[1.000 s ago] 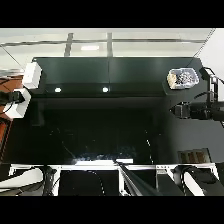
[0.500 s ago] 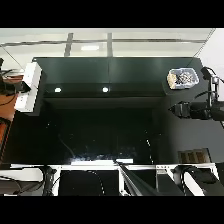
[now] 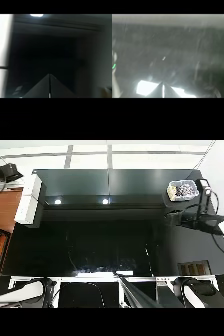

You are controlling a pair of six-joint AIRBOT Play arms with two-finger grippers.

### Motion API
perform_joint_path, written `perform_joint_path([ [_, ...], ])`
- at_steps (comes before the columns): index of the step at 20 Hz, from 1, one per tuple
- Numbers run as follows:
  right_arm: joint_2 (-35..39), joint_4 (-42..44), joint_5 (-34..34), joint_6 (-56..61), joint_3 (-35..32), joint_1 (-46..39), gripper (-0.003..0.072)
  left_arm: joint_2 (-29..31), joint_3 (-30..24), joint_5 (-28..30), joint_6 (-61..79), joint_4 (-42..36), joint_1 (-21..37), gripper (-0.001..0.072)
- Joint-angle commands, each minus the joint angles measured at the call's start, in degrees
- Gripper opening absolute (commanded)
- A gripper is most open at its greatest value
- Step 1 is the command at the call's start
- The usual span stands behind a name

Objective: Fold the box and place the chain.

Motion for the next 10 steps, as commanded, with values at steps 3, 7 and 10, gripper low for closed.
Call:
perform_joint_path([
  [3, -0.37, -10.84, -18.29, -1.55, -9.62, 3.02, 0.0014, 16.28, -28.06, 4.0, 14.71, -14.45, -8.09, 0.0025],
  [7, -0.37, -10.6, -11.04, -1.51, -9.62, 3.04, 0.0014, 25.92, -42.82, 18.64, 16.13, -10.25, -9.88, 0.0024],
  [10, -0.37, -10.6, -10.86, -1.51, -9.62, 3.04, 0.0014, 29.38, -48.35, 23.71, 14.88, -10.38, -9.88, 0.0024],
])
